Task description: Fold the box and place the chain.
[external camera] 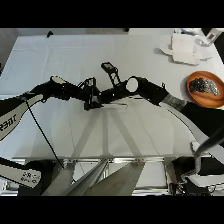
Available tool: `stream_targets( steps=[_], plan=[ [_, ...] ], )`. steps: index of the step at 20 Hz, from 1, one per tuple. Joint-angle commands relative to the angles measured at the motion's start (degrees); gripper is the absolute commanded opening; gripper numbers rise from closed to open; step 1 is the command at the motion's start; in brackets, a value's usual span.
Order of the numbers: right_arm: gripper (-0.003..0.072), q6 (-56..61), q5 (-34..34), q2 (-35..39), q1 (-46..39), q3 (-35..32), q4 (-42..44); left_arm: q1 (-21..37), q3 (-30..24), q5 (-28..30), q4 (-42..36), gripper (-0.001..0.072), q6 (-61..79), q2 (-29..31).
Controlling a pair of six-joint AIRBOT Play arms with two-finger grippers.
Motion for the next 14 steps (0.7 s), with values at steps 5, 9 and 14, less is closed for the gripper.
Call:
stream_targets(
  steps=[5, 9, 14],
  plan=[
    [0.0009, 5.11, 1.27, 0.04, 1.22, -0.17, -7.17, 0.04, 0.02, 0.00, 0.00, 0.0155, 0.00, 0.04],
    [0.0010, 3.93, -1.31, 3.78, 1.16, -0.17, -7.17, 0.04, 0.02, 0.00, 0.00, 0.0155, 0.00, 0.04],
    [0.0008, -1.36, -1.64, 12.50, -0.61, -0.48, -8.24, 0.04, 0.02, 0.00, 0.00, 0.0155, 0.00, 0.04]
  ],
)
